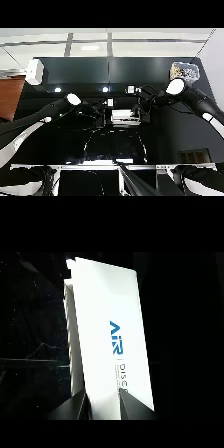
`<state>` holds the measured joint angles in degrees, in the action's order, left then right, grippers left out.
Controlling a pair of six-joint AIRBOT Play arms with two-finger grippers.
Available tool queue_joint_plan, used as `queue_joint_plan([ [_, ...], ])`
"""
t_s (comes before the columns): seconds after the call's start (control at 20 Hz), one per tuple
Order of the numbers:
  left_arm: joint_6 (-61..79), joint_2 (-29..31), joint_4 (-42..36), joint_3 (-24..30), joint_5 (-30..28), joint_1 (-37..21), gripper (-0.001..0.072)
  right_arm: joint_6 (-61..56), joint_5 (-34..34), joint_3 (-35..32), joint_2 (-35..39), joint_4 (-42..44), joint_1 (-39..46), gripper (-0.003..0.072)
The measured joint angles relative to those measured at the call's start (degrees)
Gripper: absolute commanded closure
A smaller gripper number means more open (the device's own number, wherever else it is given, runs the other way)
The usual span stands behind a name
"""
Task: Fold the box and place the chain.
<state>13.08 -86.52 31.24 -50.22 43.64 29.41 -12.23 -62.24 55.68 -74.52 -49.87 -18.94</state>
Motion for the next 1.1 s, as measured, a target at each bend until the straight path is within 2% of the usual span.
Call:
queue_joint_plan([
  [0.75,0.0,0.0,0.0,0.0,0.0,0.0,0.0379,-0.6,-1.6,0.0,-0.6,0.2,-0.2,0.0478],
  [0.8,0.0,0.0,0.0,0.0,0.0,0.0,0.0378,-0.6,-1.7,0.0,-0.6,0.2,-0.2,0.0386],
  [1.1,0.0,0.0,0.0,0.0,0.0,0.0,0.0378,-0.9,-2.0,0.0,-0.6,0.2,-0.2,0.0386],
])
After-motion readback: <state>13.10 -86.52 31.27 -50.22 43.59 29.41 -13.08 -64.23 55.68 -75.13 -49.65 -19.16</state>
